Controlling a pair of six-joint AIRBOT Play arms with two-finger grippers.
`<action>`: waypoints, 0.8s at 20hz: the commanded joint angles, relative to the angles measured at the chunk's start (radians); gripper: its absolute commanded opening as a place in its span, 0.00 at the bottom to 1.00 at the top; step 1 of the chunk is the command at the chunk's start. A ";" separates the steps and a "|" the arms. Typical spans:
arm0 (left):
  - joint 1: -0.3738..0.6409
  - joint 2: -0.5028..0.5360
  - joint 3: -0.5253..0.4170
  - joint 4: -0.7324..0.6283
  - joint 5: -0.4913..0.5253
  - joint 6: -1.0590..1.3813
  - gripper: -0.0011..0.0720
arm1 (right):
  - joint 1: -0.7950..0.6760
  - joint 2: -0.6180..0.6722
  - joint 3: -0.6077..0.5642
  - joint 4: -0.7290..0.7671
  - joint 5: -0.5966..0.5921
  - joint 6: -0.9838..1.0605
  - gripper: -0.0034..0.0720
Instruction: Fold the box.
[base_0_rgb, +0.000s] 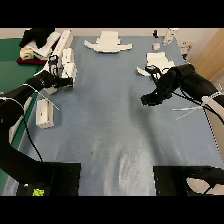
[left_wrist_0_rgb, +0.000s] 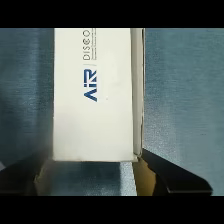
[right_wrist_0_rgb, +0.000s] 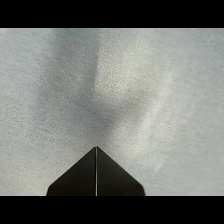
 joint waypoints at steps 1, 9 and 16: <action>0.023 0.044 0.001 0.000 -0.122 0.000 0.96 | 0.000 -0.001 0.001 0.000 0.000 0.000 0.05; 0.024 0.229 0.005 0.023 -0.462 0.000 0.96 | 0.000 -0.001 0.001 0.000 0.000 0.000 0.05; 0.022 0.443 0.005 -0.053 -0.679 0.000 0.03 | 0.000 -0.001 0.001 0.000 0.000 0.000 0.05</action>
